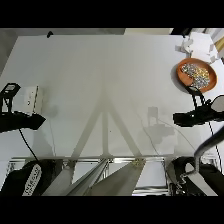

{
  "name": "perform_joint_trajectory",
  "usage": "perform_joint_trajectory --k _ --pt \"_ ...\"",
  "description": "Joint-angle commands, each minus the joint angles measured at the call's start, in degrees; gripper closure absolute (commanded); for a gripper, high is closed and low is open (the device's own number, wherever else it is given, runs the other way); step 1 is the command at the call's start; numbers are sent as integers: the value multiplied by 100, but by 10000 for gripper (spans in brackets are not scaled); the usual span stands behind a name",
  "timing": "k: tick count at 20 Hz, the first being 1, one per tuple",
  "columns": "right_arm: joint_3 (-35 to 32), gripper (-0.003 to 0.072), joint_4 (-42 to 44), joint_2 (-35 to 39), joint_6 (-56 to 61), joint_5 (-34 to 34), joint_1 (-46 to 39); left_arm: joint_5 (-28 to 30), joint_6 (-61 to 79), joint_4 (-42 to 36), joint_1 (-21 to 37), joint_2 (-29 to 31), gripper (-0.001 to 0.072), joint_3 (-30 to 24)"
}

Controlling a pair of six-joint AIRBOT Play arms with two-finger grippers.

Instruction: Fold the box and place the chain.

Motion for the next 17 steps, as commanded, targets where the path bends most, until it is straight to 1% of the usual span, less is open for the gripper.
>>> perform_joint_trajectory --k 1,7,11,17 --pt "0 665 0 0 2 0 -2 118 -63 291 -254 2 153 -2" --pt "0 665 0 0 2 0 -2 133 -284 278 -251 2 152 -2" --pt "0 665 0 0 2 0 -2 289 -299 278 -251 2 152 -2" --pt "0 665 0 0 2 0 -2 284 -531 319 -249 2 151 -2"
